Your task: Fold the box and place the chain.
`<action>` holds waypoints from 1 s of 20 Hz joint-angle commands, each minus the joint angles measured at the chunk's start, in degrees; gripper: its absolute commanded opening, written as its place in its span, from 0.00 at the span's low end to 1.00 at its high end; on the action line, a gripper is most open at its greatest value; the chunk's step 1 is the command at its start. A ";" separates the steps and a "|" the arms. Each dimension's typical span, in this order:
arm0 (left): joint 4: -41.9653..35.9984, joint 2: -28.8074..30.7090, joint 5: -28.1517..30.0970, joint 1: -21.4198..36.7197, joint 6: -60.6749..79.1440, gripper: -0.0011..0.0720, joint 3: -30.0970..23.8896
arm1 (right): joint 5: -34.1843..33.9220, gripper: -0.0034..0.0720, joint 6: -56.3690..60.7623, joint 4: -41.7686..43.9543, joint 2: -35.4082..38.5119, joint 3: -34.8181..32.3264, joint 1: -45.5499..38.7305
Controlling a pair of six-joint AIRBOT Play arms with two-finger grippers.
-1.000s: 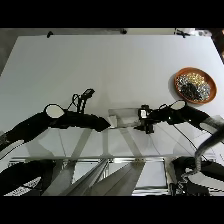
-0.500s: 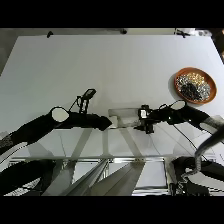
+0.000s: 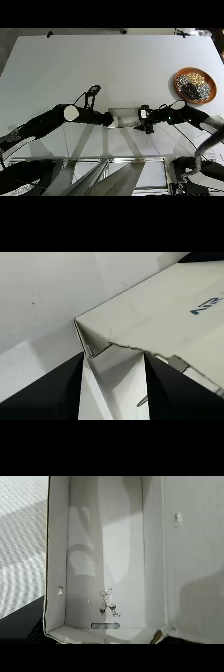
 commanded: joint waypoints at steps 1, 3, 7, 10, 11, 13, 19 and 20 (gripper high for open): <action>9.97 -0.72 -5.01 -1.77 -12.59 0.58 3.13 | 0.00 0.55 -0.02 0.00 0.02 -0.04 0.02; 13.53 -0.72 -6.95 -2.43 -17.73 0.58 4.92 | 0.00 0.55 0.00 0.00 0.02 -0.04 0.02; 18.05 -0.76 -10.56 -4.42 -23.02 0.58 8.90 | 0.00 0.55 0.00 0.00 0.02 -0.02 0.02; 22.08 -0.79 -16.33 -5.25 -26.67 0.58 9.79 | 0.00 0.55 -0.02 0.00 0.02 -0.04 0.02; 23.56 -0.79 -17.62 -5.40 -27.74 0.58 9.79 | 0.00 0.55 0.00 0.00 0.02 -0.04 0.02; 24.09 -0.81 -17.77 -5.79 -28.15 0.58 9.79 | 0.00 0.55 -0.02 0.00 0.02 -0.02 0.02; 23.76 -4.31 -15.76 -8.28 -29.66 0.69 9.97 | 0.00 0.55 0.00 0.00 0.02 -0.02 0.02; 23.61 -4.39 -14.95 -8.76 -29.64 0.71 10.08 | 0.00 0.55 0.00 0.02 0.02 -0.02 0.02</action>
